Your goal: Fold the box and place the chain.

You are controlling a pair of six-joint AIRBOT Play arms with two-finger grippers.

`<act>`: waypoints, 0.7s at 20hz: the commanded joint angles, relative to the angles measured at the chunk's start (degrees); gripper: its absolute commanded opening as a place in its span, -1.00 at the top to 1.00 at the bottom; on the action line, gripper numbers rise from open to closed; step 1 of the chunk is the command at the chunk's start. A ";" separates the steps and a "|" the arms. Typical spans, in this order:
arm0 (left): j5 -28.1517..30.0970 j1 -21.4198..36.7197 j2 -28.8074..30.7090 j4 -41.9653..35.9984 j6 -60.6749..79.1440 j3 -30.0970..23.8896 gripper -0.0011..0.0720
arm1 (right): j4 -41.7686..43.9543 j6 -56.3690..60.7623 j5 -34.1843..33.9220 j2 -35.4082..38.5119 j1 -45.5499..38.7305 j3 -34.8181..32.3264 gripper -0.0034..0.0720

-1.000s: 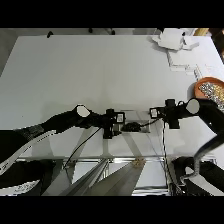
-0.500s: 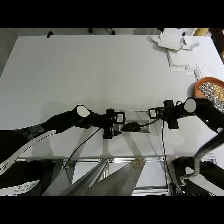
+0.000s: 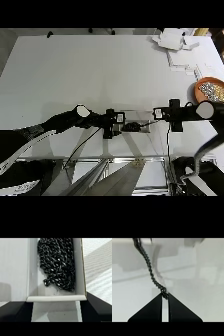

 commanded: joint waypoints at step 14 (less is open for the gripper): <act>-0.15 0.00 0.04 0.00 0.02 0.00 0.22 | 46.99 1.05 7.63 7.13 0.02 -6.51 0.85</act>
